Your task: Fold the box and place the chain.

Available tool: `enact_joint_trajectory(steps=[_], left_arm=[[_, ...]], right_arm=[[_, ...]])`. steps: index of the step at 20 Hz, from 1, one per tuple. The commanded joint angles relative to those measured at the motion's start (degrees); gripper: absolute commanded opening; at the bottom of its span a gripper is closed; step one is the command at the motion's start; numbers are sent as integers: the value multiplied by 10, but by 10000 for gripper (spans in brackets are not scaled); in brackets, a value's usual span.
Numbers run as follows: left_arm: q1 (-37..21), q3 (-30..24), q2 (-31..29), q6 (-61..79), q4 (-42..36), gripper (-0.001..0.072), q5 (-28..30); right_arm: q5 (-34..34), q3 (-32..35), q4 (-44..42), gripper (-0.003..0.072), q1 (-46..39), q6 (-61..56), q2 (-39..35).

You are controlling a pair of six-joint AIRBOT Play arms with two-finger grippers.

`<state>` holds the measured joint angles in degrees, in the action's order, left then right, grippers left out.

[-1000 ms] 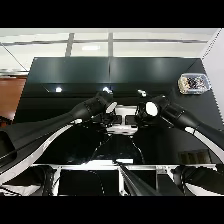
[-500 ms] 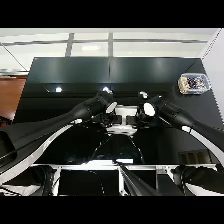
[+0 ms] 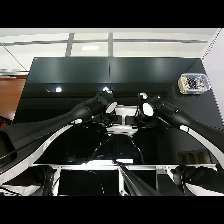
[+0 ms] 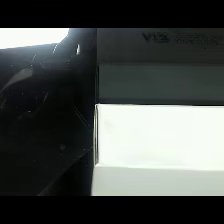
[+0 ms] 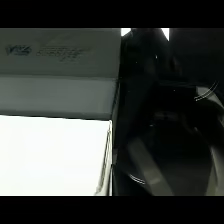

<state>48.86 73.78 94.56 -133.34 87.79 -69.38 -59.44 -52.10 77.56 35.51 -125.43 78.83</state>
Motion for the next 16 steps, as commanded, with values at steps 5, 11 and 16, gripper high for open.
enact_joint_trajectory(steps=[5,11,16], left_arm=[[0,0,0,0,0,31,-2],[0,0,0,0,0,31,-2],[0,0,0,0,0,31,-2]], right_arm=[[1,-3,-10,13,0,-6,7],[-2,-8,-7,173,0,-6,6],[0,-8,6,13,0,-6,7]])
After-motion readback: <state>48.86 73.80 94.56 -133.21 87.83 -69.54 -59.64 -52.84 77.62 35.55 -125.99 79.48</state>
